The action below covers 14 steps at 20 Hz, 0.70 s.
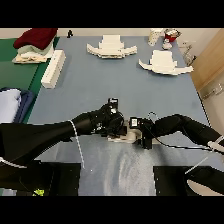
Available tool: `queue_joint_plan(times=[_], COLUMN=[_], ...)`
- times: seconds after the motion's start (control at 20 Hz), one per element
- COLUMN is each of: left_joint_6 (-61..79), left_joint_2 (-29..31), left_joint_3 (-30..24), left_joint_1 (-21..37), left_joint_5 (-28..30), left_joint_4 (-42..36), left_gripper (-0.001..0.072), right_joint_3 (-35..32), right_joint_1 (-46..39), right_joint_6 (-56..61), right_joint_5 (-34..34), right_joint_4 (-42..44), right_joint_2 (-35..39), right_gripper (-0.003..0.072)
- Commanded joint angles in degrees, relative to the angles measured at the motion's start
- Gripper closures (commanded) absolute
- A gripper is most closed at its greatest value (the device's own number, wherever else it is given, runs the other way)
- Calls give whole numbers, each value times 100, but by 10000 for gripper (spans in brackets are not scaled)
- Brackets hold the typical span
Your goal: Fold the box.
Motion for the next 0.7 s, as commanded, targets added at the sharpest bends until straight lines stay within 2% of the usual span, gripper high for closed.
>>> queue_joint_plan(times=[0.0, 0.35, 0.6, 0.65], left_joint_6=[0, -157, -332, -426], left_joint_2=[2, 61, 76, 74], left_joint_3=[4, 28, 26, 26], left_joint_1=[-13, -28, -363, -369], left_joint_5=[-72, -208, -214, -214], left_joint_4=[131, 573, 907, 986], left_gripper=[385, 385, 386, 412], right_joint_3=[-2, -2, -2, -2], right_joint_1=[4, 4, 4, 4], right_joint_6=[7, 7, 7, 7], right_joint_5=[2, 2, 2, 2], right_joint_4=[0, 0, 0, 0], right_joint_2=[0, 0, 0, 0], right_gripper=[205, 205, 204, 204])
